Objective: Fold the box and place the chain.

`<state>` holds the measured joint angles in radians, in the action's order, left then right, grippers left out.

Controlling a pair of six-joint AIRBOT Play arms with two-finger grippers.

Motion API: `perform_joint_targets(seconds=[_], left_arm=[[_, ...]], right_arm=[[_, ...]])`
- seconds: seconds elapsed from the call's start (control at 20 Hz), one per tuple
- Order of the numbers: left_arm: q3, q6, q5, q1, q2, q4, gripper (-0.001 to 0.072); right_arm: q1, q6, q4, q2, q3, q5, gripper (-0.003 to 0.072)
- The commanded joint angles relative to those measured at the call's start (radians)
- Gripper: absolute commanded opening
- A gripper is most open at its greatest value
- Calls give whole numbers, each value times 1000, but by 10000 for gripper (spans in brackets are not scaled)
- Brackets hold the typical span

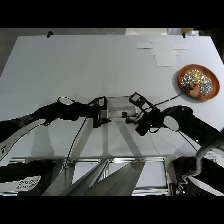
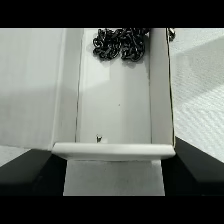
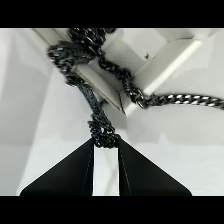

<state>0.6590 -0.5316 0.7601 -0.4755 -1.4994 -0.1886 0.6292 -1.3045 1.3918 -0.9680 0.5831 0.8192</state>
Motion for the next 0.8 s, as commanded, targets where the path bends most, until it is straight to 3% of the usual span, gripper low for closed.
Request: perform_joint_targets(seconds=[0.0, 0.3, 0.5, 0.75], left_arm=[[0, 0, 0, 0, 0, 0, 14], [0, 0, -1, 0, 0, 0, 14], [0, 0, -1, 0, 0, 0, 14], [0, 0, 0, 0, 0, 0, 14]], right_arm=[[1, 0, -6, 137, 3, 27, 18], [1, 47, -99, 225, 98, 12, 18], [1, 110, -209, 223, 197, -81, 18], [1, 110, -222, 222, 263, -177, 18]])
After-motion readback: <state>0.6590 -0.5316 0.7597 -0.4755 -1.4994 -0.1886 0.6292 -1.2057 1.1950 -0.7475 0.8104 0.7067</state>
